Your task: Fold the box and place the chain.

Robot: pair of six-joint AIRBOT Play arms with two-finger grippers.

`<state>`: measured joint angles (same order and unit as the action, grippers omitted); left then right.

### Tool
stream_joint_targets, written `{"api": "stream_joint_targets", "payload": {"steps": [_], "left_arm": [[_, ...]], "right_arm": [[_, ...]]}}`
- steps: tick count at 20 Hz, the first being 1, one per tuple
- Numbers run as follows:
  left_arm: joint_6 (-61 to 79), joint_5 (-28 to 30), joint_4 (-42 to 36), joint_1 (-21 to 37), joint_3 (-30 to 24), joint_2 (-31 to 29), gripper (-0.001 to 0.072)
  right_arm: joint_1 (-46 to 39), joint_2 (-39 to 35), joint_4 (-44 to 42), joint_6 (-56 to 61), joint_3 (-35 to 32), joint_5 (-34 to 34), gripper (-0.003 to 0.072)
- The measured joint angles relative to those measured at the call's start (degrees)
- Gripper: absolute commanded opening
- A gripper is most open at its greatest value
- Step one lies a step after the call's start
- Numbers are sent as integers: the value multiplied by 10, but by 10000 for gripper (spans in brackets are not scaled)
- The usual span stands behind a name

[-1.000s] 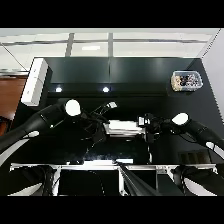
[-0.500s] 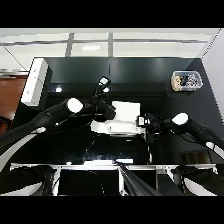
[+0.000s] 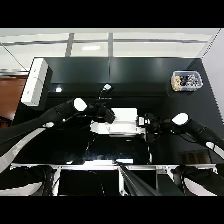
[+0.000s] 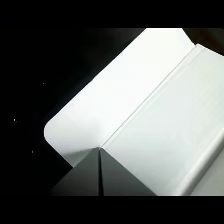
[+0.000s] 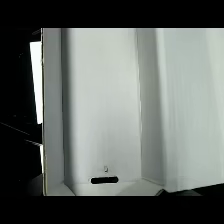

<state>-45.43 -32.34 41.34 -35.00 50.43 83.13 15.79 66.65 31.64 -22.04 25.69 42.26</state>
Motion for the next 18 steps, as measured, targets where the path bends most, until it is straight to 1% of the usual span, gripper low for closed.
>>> {"api": "stream_joint_targets", "payload": {"steps": [3,5,7,8,9,11,12,13,16,18], "left_arm": [[-32,-49,57,20,15,-39,24],[-82,-74,115,45,8,-87,24],[-122,-88,158,78,-25,-146,28],[-127,-82,163,92,-47,-174,28],[-102,-84,161,103,-71,-200,41],[-16,-121,140,109,-106,-231,366],[17,-130,134,108,-119,-240,504],[43,-130,130,104,-129,-247,577],[133,-109,124,79,-146,-254,577],[210,-86,127,55,-151,-244,579]], "right_arm": [[0,0,0,0,0,0,227],[0,0,0,0,0,-2,226],[0,0,0,0,0,-2,226],[0,0,0,1,0,-2,226],[0,0,0,1,0,-2,226],[0,0,0,1,0,-2,226],[0,0,0,1,0,-2,227],[0,0,0,1,0,-2,227],[0,0,0,1,0,-2,227],[0,0,-1,1,0,-2,227]]}}
